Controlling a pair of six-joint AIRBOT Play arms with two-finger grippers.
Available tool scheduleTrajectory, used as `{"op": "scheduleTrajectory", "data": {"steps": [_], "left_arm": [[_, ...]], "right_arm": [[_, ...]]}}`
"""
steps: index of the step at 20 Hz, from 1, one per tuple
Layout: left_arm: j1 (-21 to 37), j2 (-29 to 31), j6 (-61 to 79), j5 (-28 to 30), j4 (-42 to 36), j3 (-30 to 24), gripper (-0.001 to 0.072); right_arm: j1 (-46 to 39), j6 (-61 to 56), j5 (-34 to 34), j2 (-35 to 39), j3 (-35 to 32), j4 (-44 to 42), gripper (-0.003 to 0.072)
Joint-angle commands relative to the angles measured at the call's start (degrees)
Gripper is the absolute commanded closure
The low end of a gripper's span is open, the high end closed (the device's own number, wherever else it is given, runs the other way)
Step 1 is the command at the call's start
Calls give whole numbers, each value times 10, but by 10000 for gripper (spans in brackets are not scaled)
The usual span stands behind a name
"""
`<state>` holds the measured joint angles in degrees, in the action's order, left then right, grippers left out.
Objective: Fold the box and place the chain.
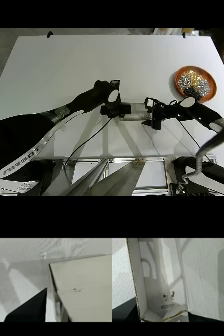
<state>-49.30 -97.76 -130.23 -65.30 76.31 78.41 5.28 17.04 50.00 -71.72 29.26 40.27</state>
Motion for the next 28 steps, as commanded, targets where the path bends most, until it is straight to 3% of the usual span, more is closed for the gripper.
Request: {"op": "scheduleTrajectory", "data": {"steps": [1,7,9,11,13,18,19,20,22,28], "left_arm": [[-5,-38,-12,-57,8,66,463],[-23,-69,-17,-70,19,75,469],[-25,-73,-26,-70,19,75,560],[-25,-73,-26,-70,19,75,598],[-25,-73,-26,-70,19,75,695],[-24,-73,-34,-70,21,75,709],[-21,-71,-33,-70,19,75,698],[-17,-68,-33,-70,16,75,633],[-6,-52,-27,-76,10,75,425],[49,47,232,-125,-10,75,437]], "right_arm": [[0,0,0,0,0,0,292],[0,0,0,0,0,0,292],[0,0,0,0,0,0,292],[0,0,0,0,0,0,292],[0,0,0,0,0,0,292],[0,0,0,0,0,0,292],[0,0,0,0,0,0,292],[0,0,0,0,0,0,292],[0,0,0,0,0,0,292],[0,0,0,0,0,0,292]]}}
